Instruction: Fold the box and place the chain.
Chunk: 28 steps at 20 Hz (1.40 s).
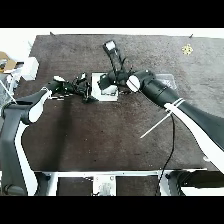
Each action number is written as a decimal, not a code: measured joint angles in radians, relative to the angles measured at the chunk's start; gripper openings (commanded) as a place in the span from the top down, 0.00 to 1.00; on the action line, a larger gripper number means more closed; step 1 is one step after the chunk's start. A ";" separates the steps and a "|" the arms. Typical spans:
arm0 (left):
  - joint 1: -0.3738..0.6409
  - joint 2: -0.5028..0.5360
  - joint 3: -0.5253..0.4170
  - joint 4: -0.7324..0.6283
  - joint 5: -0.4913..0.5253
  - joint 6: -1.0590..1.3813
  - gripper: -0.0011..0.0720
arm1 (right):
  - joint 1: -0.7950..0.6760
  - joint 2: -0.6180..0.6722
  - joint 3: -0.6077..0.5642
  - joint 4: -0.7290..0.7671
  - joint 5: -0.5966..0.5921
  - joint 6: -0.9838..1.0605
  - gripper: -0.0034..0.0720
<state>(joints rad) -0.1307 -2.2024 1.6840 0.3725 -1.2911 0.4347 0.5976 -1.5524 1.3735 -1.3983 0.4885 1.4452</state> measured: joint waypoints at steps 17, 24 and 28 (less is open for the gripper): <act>0.000 0.000 0.000 0.000 0.000 0.000 0.86 | -0.451 0.122 -0.438 0.074 -0.140 0.303 0.62; 0.000 0.000 0.000 0.000 0.000 0.000 0.86 | -0.470 0.012 -0.455 0.202 -0.336 0.327 0.62; 0.000 0.000 0.000 0.000 0.000 0.000 0.86 | -0.458 -0.007 -0.456 0.232 -0.403 0.328 0.75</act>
